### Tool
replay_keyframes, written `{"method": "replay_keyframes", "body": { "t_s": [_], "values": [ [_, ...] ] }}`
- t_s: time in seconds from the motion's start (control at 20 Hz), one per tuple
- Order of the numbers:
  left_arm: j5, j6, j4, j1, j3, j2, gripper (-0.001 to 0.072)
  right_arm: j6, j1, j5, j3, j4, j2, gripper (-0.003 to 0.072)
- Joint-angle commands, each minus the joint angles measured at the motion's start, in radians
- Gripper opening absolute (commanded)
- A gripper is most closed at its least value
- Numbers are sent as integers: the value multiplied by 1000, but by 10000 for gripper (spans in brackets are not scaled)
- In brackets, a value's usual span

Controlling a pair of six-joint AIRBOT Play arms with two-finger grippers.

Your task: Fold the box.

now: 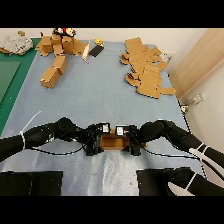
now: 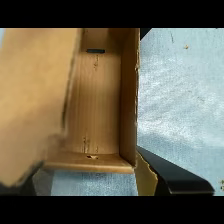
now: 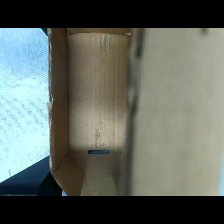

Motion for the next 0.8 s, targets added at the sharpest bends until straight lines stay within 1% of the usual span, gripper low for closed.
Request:
{"method": "replay_keyframes", "body": {
  "t_s": [0.0,0.05,0.75],
  "values": [
    [21,0,-2,-8,1,-6,626,1,0,0,0,1,1,501],
    [20,1,-2,-8,1,-6,469,1,0,0,0,1,1,501],
    [20,1,-1,-7,1,-6,461,1,0,0,0,1,1,501]
  ]
}}
